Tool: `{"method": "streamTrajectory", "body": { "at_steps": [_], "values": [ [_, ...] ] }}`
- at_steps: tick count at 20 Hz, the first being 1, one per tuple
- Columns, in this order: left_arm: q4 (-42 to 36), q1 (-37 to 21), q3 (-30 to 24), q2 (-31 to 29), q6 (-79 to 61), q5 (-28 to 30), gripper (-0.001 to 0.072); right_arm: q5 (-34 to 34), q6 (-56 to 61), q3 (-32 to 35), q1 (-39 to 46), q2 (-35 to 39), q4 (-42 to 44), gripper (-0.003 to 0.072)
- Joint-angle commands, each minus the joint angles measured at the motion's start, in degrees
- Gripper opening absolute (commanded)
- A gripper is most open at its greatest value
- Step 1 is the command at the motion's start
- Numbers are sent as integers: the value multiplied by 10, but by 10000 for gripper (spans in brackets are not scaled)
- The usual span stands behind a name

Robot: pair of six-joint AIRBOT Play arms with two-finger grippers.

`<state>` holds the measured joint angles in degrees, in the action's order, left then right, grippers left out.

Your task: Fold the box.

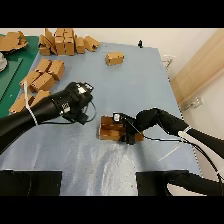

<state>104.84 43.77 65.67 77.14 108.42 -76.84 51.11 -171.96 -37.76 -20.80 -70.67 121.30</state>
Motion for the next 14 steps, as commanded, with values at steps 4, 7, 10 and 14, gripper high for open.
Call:
{"method": "streamTrajectory", "body": {
  "at_steps": [4,7,10,14],
  "values": [
    [-451,-262,-54,21,-752,308,11,-11,0,0,0,0,-2,501],
    [-583,-271,-56,21,-959,311,11,-13,0,-3,0,0,-33,501],
    [-586,-240,-92,21,-1048,254,10,-13,0,-3,0,0,-47,501],
    [-659,-215,-176,17,-1146,252,10,-13,0,-3,0,0,-49,501]
  ]
}}
